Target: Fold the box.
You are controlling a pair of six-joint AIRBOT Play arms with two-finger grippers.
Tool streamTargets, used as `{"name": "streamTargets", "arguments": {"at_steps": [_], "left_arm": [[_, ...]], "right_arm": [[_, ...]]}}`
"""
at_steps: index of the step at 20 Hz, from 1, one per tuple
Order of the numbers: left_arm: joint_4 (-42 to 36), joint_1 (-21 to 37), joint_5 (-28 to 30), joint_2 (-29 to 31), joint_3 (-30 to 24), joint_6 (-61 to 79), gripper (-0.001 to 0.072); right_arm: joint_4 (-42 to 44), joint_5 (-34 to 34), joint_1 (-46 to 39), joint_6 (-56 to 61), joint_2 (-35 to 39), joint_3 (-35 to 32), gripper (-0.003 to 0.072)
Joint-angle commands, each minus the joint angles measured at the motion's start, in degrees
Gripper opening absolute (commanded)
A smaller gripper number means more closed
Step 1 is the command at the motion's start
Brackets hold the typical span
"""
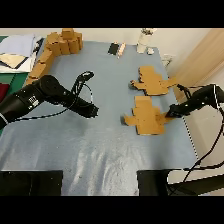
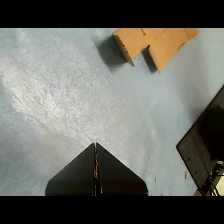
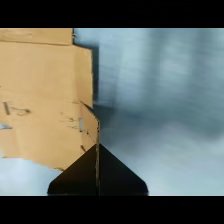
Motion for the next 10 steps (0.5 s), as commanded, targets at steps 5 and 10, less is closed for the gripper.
{"name": "streamTargets", "arguments": {"at_steps": [5,10], "left_arm": [[-1.09,0.24,-0.76,-0.02,0.04,0.63,0.0012],[-0.68,1.07,0.92,-0.02,0.04,1.22,0.0013]], "right_arm": [[15.30,4.98,17.88,10.84,1.81,-6.67,0.0004],[20.26,23.89,34.58,20.20,9.79,-21.88,0.0004]]}}
